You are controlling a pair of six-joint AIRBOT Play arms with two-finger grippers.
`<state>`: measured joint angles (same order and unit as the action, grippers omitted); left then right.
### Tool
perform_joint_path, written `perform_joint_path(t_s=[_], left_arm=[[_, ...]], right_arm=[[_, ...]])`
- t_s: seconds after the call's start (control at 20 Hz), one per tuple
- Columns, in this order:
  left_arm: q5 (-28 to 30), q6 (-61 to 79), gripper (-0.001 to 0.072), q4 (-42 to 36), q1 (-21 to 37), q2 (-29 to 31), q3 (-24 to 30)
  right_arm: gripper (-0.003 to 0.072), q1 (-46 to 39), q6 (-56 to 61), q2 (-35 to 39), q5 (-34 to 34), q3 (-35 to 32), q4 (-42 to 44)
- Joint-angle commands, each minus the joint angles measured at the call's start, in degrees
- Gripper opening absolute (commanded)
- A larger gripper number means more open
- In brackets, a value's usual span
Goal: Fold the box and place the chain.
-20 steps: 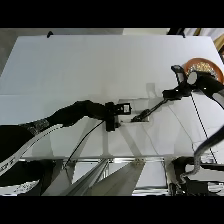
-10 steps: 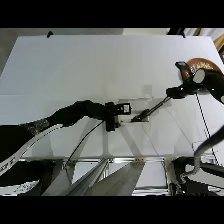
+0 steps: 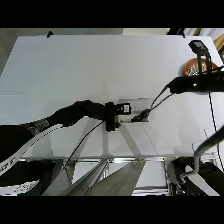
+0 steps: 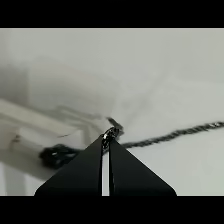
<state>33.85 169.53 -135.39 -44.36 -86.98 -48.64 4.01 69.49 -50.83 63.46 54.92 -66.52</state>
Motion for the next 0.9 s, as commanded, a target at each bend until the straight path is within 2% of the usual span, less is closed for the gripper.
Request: perform_joint_path(t_s=[0.0,0.3,0.85], left_arm=[[0.0,0.0,0.0152,0.0,0.0,0.0,0.0],[0.0,0.0,0.0152,0.0,0.0,0.0,0.0],[0.0,0.0,0.0152,0.0,0.0,0.0,0.0]], right_arm=[[0.0012,7.4,-0.8,6.8,2.3,0.0,2.6],[0.0012,19.0,-0.2,7.4,2.3,0.0,2.5],[0.0012,19.7,1.3,8.6,0.0,-4.3,2.3]])
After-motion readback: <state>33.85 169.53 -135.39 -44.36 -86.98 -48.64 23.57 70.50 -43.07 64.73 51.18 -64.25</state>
